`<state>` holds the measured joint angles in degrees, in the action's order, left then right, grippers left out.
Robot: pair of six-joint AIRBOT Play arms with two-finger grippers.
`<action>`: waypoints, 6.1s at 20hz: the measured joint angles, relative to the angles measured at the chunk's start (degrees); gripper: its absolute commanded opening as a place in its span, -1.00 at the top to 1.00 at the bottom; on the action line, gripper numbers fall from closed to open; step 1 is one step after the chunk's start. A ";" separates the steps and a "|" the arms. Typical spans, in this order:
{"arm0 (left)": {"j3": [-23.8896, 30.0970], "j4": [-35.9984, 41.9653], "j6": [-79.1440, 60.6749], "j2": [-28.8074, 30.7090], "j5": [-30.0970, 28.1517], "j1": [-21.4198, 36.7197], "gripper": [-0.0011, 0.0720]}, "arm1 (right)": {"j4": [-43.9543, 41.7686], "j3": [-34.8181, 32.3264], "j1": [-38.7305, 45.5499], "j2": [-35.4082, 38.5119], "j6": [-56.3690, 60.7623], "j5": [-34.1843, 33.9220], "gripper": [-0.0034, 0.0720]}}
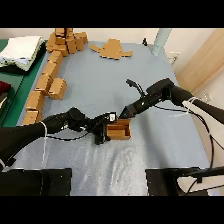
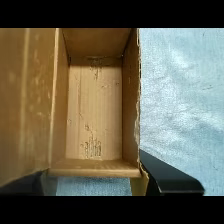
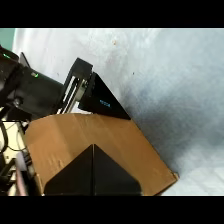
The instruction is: Fold the box.
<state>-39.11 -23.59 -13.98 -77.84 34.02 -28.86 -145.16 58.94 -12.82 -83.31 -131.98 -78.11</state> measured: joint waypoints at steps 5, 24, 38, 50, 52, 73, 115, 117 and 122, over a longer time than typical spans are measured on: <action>0.00 0.00 0.00 0.00 0.00 0.00 -0.45 | 5.18 -8.13 -4.35 9.40 -2.67 9.38 0.91; 0.00 0.02 0.00 0.00 0.00 0.00 -0.46 | 28.68 -22.18 -26.03 28.17 -7.08 36.76 0.90; 0.00 0.02 0.02 0.00 0.00 0.00 -0.45 | 36.68 -26.67 -30.10 30.40 -17.57 44.39 -0.49; 0.00 0.02 0.02 0.00 -0.04 0.00 -0.45 | 39.19 -26.69 -31.82 30.71 -20.55 45.55 0.02; 0.00 0.02 0.02 0.00 -0.04 0.00 -0.45 | 39.32 -26.69 -31.87 31.10 -20.61 45.75 0.02; 0.00 0.02 0.02 0.00 0.00 0.00 -0.45 | 42.10 -26.69 -31.89 32.48 -20.59 49.18 0.38; 0.00 0.00 0.00 0.00 -0.02 0.00 -0.45 | 37.38 -26.43 -31.87 30.84 -17.40 45.13 0.88; 0.00 0.00 0.00 0.00 -0.02 0.00 -0.46 | 37.38 -26.43 -31.87 30.51 -17.18 45.13 0.88; 0.00 0.00 0.00 0.00 -0.02 0.00 -0.46 | 37.38 -26.43 -31.87 29.53 -16.92 45.16 0.88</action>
<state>-39.11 -23.59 -13.98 -77.84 34.00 -28.86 -107.79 32.51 -44.69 -53.78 -148.90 -32.95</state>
